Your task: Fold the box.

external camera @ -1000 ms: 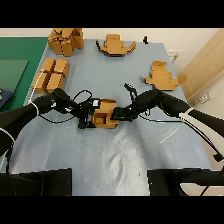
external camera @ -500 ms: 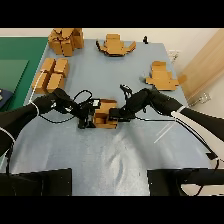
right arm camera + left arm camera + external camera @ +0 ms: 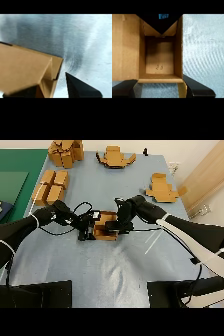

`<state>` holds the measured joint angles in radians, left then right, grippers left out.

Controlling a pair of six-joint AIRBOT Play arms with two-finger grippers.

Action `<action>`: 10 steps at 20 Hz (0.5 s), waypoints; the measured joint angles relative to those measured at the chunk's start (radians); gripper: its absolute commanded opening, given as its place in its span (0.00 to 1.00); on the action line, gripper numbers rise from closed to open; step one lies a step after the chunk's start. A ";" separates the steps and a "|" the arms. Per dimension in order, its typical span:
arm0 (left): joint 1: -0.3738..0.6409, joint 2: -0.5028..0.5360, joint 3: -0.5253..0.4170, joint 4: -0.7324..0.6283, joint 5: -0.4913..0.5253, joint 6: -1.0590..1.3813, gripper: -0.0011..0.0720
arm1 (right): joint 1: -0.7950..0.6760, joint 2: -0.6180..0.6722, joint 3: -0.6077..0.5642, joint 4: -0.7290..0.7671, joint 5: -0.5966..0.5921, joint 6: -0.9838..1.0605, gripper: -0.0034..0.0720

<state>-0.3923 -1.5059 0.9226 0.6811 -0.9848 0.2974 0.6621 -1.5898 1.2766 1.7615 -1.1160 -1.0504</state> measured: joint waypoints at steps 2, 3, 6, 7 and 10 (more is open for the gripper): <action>0.000 0.000 0.000 0.000 0.002 0.000 0.04 | 0.018 -0.027 0.034 -0.043 -0.042 0.061 0.75; 0.000 0.000 0.000 0.000 0.002 0.000 0.04 | 0.024 -0.039 0.049 -0.059 -0.057 0.086 0.71; 0.000 0.000 0.000 0.000 0.003 0.000 0.04 | 0.040 -0.072 0.097 -0.084 -0.079 0.137 0.05; 0.000 0.000 0.000 0.000 0.005 0.001 0.04 | 0.045 -0.084 0.113 -0.108 -0.113 0.147 0.05; 0.003 0.000 0.000 -0.001 0.015 -0.003 0.04 | 0.064 -0.110 0.157 -0.126 -0.127 0.173 0.05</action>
<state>-0.3897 -1.5055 0.9226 0.6800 -0.9695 0.2947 0.7258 -1.7000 1.4334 1.6360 -1.2430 -0.8772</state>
